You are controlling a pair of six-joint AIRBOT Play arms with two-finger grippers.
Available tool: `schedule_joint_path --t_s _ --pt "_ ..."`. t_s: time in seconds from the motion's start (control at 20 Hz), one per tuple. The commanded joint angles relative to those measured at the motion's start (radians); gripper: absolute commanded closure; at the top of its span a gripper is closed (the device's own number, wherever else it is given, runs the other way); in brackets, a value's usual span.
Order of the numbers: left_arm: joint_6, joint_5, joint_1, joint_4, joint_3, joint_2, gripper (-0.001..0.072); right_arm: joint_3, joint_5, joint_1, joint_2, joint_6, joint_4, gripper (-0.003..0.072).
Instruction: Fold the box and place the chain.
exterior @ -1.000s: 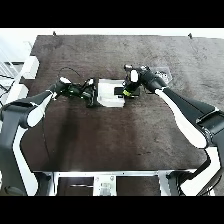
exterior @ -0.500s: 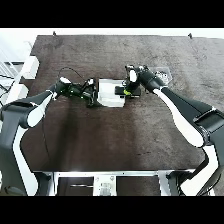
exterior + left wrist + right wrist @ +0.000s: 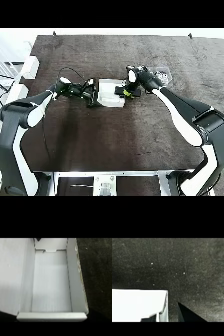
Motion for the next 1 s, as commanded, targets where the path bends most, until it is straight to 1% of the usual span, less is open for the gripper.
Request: schedule_joint_path --t_s 0.0,0.4,0.45,0.55,0.65,0.7,0.75,0.9,0.95 --pt "0.000 -0.001 0.001 0.000 0.001 0.000 0.0086 0.001 0.021 0.001 -0.007 0.005 -0.003 0.0406" --pt "0.000 -0.001 0.001 0.000 0.001 0.000 0.0086 0.001 0.027 0.002 -0.022 0.005 -0.009 0.0432" --pt "0.000 -0.001 0.001 0.000 0.001 0.000 0.0086 0.001 0.027 0.002 -0.023 0.005 -0.007 0.0488" --pt "0.000 -0.001 0.001 0.000 0.001 0.000 0.0086 0.001 0.027 0.002 -0.024 0.005 0.004 0.0500" --pt "0.000 -0.001 0.001 0.000 0.001 0.000 0.0086 0.001 0.024 0.006 -0.024 0.005 0.003 0.0622" --pt "0.000 -0.001 0.001 0.000 0.001 0.000 0.0086 0.001 0.023 0.009 -0.024 0.005 0.003 0.0657" --pt "0.000 -0.001 0.001 0.000 0.001 0.000 0.0085 0.001 0.016 0.010 -0.024 0.005 0.003 0.0677" --pt "0.000 -0.001 0.001 0.000 0.001 0.000 0.0086 0.001 0.004 0.010 -0.024 0.005 0.002 0.0677" --pt "0.000 -0.002 0.001 0.000 0.001 0.000 0.0086 0.001 0.005 0.010 -0.024 0.004 0.003 0.0666"
